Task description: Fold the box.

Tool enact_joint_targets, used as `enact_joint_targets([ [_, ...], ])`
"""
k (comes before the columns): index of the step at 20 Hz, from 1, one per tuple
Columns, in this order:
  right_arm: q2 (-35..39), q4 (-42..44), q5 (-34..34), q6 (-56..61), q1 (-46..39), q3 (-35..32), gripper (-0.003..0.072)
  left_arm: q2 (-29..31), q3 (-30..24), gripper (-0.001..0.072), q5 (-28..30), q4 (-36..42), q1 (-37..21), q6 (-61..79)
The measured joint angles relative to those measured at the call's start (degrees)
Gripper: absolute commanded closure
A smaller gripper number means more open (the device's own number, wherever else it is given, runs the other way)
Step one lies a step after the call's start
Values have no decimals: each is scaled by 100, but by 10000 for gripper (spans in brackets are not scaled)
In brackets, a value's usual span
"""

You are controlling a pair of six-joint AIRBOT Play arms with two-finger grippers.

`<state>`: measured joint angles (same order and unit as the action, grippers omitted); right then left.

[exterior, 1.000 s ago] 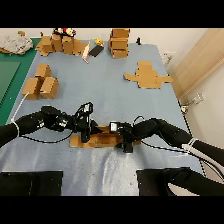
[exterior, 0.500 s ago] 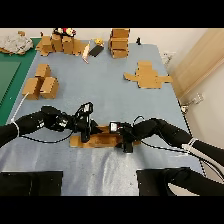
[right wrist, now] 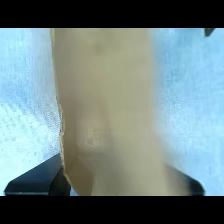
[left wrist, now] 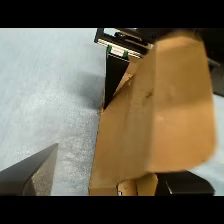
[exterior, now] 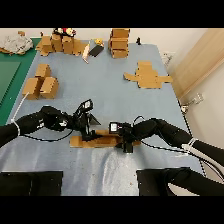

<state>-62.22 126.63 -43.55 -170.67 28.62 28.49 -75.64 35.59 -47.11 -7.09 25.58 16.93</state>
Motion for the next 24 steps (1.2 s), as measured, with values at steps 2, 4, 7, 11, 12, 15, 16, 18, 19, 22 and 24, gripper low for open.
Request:
enact_joint_targets([
  [2, 0, 0, 0, 0, 0, -2, 230, 42, 4, 24, 11, -59, -59, -216],
  [4, 0, 0, 0, 0, 0, -2, 230, 173, 4, 24, 11, -177, -181, -466],
  [7, -2, 2, 2, 0, 0, 0, 230, 555, 4, 25, 11, -632, -424, -986],
  [11, 0, 2, 0, 2, 0, -2, 230, 1178, 4, 607, -306, -1910, -590, -2118],
  [12, -2, 2, 0, 0, 0, -2, 230, 1305, 4, 607, -527, -2225, -601, -2389],
  [15, 0, -2, 7, 2, 0, -2, 227, 1561, 4, 607, -1268, -2944, -627, -3300],
  [16, 0, -7, 31, 2, 0, -2, 227, 1602, 4, 608, -1423, -3086, -629, -3611],
  [18, -2, -22, 59, 2, 0, -2, 227, 1657, -2, 698, -1663, -3268, -612, -4205],
  [19, 0, -24, 68, 2, 2, -2, 227, 1672, 0, 699, -1770, -3338, -557, -4457],
  [22, -2, -31, 109, 2, 9, -2, 227, 1694, -2, 699, -2055, -3366, -197, -5355],
  [24, -2, -33, 116, 2, 7, -2, 227, 1700, -2, 699, -2138, -3014, 164, -5923],
])
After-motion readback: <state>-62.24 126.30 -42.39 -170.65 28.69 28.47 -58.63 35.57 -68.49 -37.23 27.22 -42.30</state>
